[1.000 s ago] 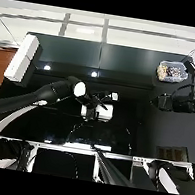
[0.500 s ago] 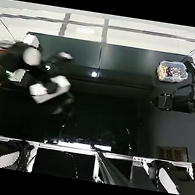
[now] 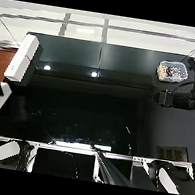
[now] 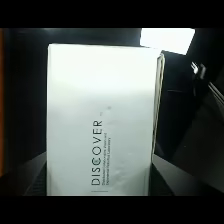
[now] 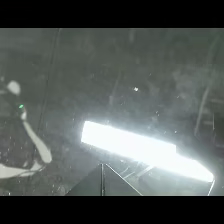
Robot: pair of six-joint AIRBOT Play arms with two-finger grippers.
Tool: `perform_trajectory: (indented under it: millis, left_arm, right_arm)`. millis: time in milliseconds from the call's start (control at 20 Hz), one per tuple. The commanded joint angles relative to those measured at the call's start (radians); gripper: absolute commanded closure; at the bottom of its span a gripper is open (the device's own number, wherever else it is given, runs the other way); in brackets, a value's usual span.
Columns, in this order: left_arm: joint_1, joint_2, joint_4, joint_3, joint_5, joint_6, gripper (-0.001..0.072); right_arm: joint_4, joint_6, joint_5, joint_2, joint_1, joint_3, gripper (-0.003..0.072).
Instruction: Fold the box and place the chain.
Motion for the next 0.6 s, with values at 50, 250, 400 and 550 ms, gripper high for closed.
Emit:
perform_trajectory:
  millis: [50, 250, 400, 550]
  left_arm:
    - [0.108, -0.001, -0.079, -0.027, 0.194, 0.263, 0.0370]
    - [0.100, -0.049, -0.215, -0.059, 0.285, 0.375, 0.0370]
    - [0.095, -0.106, -0.259, -0.058, 0.315, 0.375, 0.0370]
    - [0.064, -0.132, -0.267, -0.056, 0.372, 0.375, 0.0266]
  right_arm:
    - [0.000, 0.000, -0.048, 0.000, -0.001, 0.000, 0.0672]
    - [0.001, 0.030, -0.091, -0.002, -0.001, 0.000, 0.0673]
    - [0.001, 0.031, -0.082, -0.002, 0.000, 0.000, 0.0673]
    - [0.001, 0.037, -0.079, -0.002, -0.001, 0.000, 0.0672]
